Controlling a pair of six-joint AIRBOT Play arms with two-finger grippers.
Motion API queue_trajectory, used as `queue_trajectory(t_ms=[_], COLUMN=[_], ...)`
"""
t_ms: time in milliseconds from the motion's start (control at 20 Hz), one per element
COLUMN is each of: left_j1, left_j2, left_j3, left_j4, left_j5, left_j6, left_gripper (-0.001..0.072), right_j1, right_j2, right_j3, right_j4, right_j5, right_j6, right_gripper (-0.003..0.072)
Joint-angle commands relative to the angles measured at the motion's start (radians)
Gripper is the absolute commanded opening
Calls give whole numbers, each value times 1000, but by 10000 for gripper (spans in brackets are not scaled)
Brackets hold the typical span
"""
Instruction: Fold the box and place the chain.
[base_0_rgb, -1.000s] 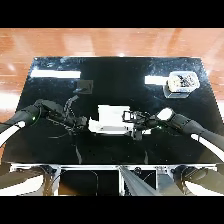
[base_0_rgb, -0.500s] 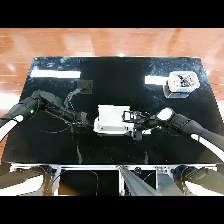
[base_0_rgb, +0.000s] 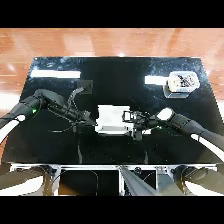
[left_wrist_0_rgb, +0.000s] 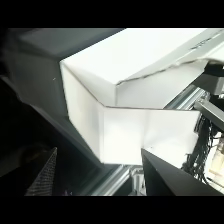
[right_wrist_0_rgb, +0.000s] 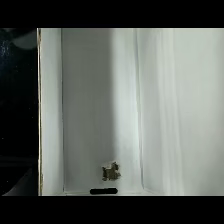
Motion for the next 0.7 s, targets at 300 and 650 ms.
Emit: queue_trajectory(t_ms=[300, 650], left_j1=[-118, -161], left_j2=[0, 0], left_j3=[2, 2], left_j4=[19, 57], left_j5=[-155, -206], left_j6=[-69, -107], left_gripper=[627, 627], right_j1=[0, 0], right_j2=[0, 0], right_j3=[0, 0], right_j4=[0, 0], right_j5=[-1, -1], right_j6=[0, 1], right_gripper=[580, 580])
